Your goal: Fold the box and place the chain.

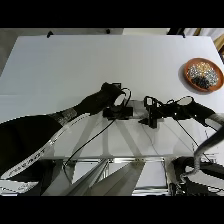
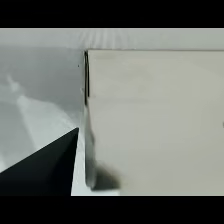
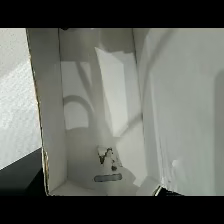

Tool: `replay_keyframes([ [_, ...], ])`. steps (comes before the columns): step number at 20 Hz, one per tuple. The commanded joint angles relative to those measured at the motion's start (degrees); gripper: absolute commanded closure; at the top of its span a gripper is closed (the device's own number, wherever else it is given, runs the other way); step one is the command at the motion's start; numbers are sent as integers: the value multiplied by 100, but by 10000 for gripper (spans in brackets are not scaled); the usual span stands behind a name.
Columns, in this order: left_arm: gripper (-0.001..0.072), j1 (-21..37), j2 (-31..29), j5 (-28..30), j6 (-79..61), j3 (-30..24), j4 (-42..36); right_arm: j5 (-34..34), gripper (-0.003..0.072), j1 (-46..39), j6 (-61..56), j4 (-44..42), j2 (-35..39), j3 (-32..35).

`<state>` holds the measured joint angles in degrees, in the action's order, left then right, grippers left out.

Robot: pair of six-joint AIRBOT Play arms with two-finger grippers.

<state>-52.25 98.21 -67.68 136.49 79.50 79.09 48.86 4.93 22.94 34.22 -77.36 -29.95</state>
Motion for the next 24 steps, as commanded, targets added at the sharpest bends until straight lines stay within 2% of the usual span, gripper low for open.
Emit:
replay_keyframes([
  [1, 194, 2, -293, -7, -24, 4, 50, -4, 235, 0, 7, 2, 4, 2],
  [6, 194, 11, -660, -142, -358, 4, 348, -4, 235, 0, 7, 4, 4, 2],
  [9, 194, 17, -861, -417, -1134, 4, 745, -4, 235, 0, 7, 4, 4, 2],
  [12, 194, 22, -1143, -710, -2439, 4, 1335, -4, 235, 0, 7, 4, 4, 2],
  [15, 193, 122, -1565, -717, -4369, 2, 1781, -4, 235, 0, 7, 4, 4, 2],
  [17, 196, 402, -1899, -341, -5851, -118, 1327, -4, 235, 0, 7, 4, 4, 2],
  [19, 199, 839, -2203, 240, -7348, -494, 225, -4, 235, 0, 7, 4, 4, 2],
  [20, 215, 1082, -2267, 295, -8194, -741, -549, -4, 235, 0, 7, 4, 4, 2],
  [22, 201, 1469, -2253, 282, -9551, -1294, -1541, -4, 235, 0, 7, 4, 4, 2],
  [24, 169, 1591, -2170, 433, -10830, -1840, -1818, -4, 235, 0, 7, 2, 4, 2],
])
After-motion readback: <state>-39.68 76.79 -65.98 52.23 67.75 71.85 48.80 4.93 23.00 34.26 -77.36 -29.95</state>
